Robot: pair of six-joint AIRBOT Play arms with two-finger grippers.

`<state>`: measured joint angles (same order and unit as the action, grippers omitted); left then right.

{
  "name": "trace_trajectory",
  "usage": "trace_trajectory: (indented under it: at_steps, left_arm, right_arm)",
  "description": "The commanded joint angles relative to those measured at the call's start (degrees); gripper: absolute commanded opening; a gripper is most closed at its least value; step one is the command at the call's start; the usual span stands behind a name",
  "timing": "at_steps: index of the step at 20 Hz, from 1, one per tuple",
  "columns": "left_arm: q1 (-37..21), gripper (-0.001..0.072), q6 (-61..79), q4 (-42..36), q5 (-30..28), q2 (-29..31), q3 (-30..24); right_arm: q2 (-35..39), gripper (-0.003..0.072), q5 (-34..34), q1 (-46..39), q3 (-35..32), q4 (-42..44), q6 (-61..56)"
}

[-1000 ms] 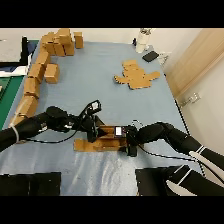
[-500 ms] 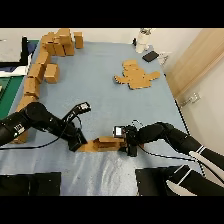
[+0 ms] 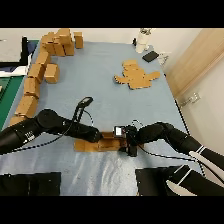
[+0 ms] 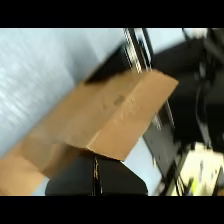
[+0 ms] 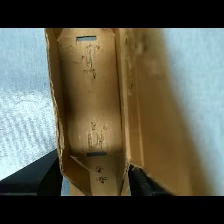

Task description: Fold the box.

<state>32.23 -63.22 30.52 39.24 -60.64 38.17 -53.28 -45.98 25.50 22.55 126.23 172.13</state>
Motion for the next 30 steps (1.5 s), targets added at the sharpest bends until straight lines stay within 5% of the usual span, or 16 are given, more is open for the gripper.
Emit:
trace_trajectory:
  at_steps: [1,7,18,25,30]
  left_arm:
    - [-0.3,0.0011,-1.9,-3.6,-11.0,-2.9,0.0]
    - [-1.0,0.0011,-1.7,-3.3,-13.2,-9.9,0.0]
    - [-3.6,0.0009,4.6,-4.5,-1.2,-13.8,3.3]
    - [-15.6,0.0008,38.0,-15.7,20.9,0.7,2.6]
    - [-16.8,0.0008,41.3,-11.1,21.3,13.2,-3.5]
  right_arm:
    - [0.0,0.0510,0.0,0.0,0.0,0.0,0.0]
    - [0.0,0.0510,0.0,0.0,0.0,0.0,0.0]
    - [0.0,0.0510,0.0,-0.1,0.0,-0.4,0.0]
    - [0.0,0.0510,0.0,-0.1,0.0,-0.4,0.0]
    - [0.0,0.0510,0.0,-0.1,0.0,-0.4,0.0]
